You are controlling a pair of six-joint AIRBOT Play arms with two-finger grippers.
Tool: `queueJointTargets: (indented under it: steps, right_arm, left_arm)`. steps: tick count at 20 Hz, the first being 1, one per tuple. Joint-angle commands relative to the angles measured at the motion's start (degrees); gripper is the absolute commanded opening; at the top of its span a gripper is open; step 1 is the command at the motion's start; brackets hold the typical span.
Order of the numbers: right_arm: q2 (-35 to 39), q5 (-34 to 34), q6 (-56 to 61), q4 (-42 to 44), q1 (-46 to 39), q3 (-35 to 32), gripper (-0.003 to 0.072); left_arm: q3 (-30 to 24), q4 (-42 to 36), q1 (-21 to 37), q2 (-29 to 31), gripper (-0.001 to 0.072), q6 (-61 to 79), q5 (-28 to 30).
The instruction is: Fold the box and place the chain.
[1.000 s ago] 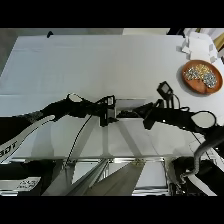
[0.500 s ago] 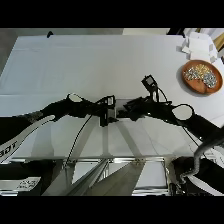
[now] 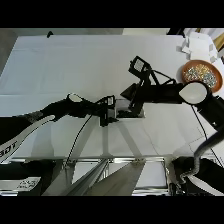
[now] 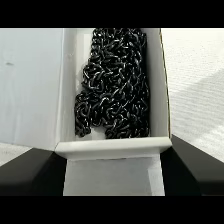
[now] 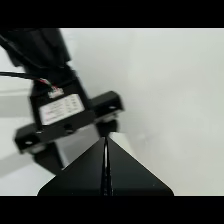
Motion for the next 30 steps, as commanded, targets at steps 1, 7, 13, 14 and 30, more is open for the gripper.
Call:
queueJointTargets:
  steps: [1, 7, 13, 14, 30]
  right_arm:
    - [-3.2, 1.0, 0.3, -7.5, -2.4, 2.7, 0.0021]
    - [-13.3, 8.7, 0.7, -7.2, -4.8, 2.5, 0.0022]
    - [-12.3, 10.6, -0.5, -7.2, -4.8, 1.1, 0.0021]
    - [-11.8, 10.6, -1.7, -7.2, -4.8, 0.2, 0.0021]
    - [-6.4, 14.9, -15.0, -5.3, -4.6, -5.5, 0.0249]
  left_arm:
    - [0.0, 0.0, 0.0, 0.0, 0.0251, 0.0, 0.0]
    - [0.0, 0.0, 0.0, 0.0, 0.0251, 0.0, 0.0]
    - [0.0, 0.0, 0.0, 0.0, 0.0251, 0.0, 0.0]
    - [0.0, 0.0, 0.0, 0.0, 0.0251, 0.0, 0.0]
    - [0.0, 0.0, 0.0, 0.0, 0.0251, 0.0, 0.0]
